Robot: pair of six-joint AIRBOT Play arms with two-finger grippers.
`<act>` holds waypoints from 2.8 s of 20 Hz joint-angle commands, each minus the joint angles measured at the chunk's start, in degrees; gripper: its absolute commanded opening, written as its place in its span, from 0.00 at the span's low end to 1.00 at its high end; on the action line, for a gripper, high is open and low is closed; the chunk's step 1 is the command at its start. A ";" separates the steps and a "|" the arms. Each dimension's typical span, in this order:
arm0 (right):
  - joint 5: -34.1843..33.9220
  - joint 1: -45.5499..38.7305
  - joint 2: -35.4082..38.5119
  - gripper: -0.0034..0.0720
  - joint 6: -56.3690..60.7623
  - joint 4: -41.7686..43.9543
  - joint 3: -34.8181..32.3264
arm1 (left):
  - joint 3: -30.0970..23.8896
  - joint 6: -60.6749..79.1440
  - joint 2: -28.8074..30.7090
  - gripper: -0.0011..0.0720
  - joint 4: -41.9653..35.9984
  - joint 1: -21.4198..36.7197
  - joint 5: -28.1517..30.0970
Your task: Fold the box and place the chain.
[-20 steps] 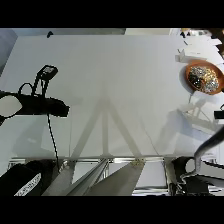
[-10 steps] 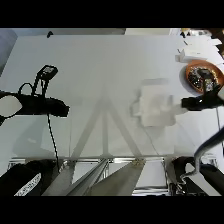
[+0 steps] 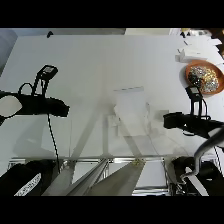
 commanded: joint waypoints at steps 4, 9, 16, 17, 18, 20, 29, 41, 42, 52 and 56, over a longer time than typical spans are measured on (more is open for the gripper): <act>-1.07 4.70 3.37 0.07 1.49 0.92 -5.66 | -0.02 0.02 0.02 0.05 -1.14 0.02 1.66; -1.20 4.76 3.37 0.07 1.42 0.92 -5.84 | -0.02 0.02 0.00 0.06 -3.80 0.04 7.37; -1.14 4.76 3.37 0.07 1.46 0.98 -5.84 | 0.00 2.45 -1.53 0.27 -10.82 0.04 23.28; -1.14 4.76 3.37 0.07 1.44 1.16 -5.84 | 0.04 7.41 -3.43 0.41 -15.52 0.31 22.10; -1.14 4.76 3.37 0.07 1.46 1.40 -5.84 | 0.04 13.68 -6.58 0.44 -22.67 1.05 18.78; -1.14 4.76 3.37 0.07 1.44 2.64 -5.84 | 0.04 27.91 -14.75 0.71 -39.78 2.21 13.16; -0.46 4.76 3.37 0.07 1.44 3.32 -5.84 | 1.92 66.86 -38.71 0.89 -66.79 1.01 4.76; 1.60 4.76 3.37 0.07 1.44 3.54 -5.84 | 1.95 74.53 -42.69 0.87 -69.61 -9.42 9.27; 1.75 4.76 3.37 0.07 1.44 3.52 -5.84 | 1.95 74.90 -42.88 0.87 -70.90 -10.08 10.25; 1.75 4.76 3.39 0.07 1.44 4.48 -5.81 | 2.01 82.23 -42.14 0.02 -70.27 -11.26 11.65; 1.46 4.76 3.43 0.53 1.20 6.54 -3.74 | 3.10 86.77 -40.11 0.02 -70.07 -11.32 11.37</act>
